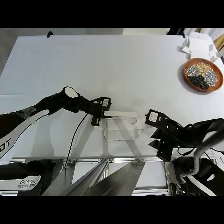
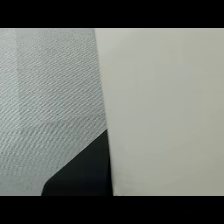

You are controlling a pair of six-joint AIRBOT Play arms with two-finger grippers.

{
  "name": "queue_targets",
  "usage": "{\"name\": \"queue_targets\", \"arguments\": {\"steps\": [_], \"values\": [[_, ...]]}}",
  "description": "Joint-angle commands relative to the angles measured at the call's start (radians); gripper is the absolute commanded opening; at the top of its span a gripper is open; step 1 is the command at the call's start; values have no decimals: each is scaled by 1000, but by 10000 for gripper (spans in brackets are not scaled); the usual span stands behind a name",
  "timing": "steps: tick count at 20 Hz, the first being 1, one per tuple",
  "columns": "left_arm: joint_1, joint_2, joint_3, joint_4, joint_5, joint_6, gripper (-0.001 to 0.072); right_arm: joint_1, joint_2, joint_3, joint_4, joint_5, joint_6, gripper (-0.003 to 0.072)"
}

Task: Fold the box and place the chain.

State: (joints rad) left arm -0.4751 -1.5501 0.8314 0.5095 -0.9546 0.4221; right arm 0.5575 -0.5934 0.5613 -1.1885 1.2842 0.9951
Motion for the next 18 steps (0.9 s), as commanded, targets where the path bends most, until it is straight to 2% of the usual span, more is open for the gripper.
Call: {"name": "queue_targets", "arguments": {"steps": [1, 2, 5, 10, 13, 18], "values": [[0, 0, 0, 0, 0, 0, 13, 0, -65, -1, 16, -14, -36, 554], [0, 0, 0, 0, 0, 0, 13, 0, -78, -1, 15, -18, -36, 680], [0, 0, 0, 0, 0, 0, 13, 0, -105, -1, 15, -15, -47, 685], [0, 0, 0, 0, 0, 0, 13, 0, -107, -2, 3, -31, -206, 683], [0, 0, 0, 0, 0, 0, 13, 3, -84, -47, -40, -151, -255, 681], [0, 0, 0, 0, 0, 0, 13, 132, 6, -249, -71, -458, -380, 679]]}}
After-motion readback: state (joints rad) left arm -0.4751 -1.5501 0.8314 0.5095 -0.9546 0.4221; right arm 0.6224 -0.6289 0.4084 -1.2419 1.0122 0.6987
